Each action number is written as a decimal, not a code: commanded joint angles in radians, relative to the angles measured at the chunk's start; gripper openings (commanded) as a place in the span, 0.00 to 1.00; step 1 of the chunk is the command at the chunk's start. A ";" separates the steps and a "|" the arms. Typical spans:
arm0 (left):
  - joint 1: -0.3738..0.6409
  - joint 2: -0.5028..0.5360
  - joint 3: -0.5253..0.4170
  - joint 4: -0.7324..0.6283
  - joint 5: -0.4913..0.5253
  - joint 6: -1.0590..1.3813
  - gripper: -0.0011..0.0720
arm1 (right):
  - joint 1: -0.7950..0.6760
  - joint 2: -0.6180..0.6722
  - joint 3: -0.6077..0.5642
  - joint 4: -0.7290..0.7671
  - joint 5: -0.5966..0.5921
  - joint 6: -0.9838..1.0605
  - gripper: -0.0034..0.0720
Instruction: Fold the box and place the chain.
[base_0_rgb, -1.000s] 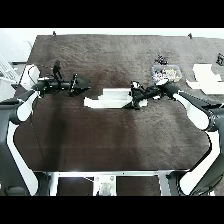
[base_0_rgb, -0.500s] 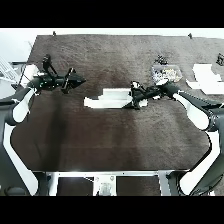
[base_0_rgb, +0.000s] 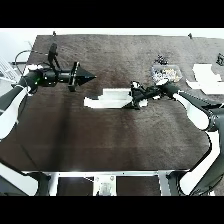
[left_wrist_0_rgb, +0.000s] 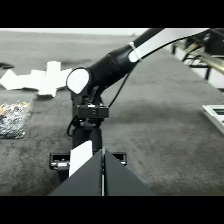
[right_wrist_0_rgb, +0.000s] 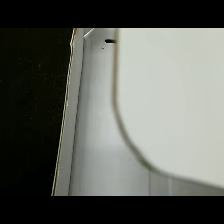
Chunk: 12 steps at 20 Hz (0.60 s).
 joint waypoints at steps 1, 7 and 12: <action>-0.041 0.149 -0.089 0.037 0.203 -0.037 0.03 | 0.000 0.000 0.000 0.000 0.000 0.000 0.82; -0.112 0.240 -0.110 0.200 0.378 -0.093 0.04 | 0.000 0.000 0.000 0.000 0.000 0.000 0.82; -0.195 0.249 -0.224 0.225 0.503 -0.028 0.03 | 0.000 0.000 0.000 0.000 0.000 0.000 0.82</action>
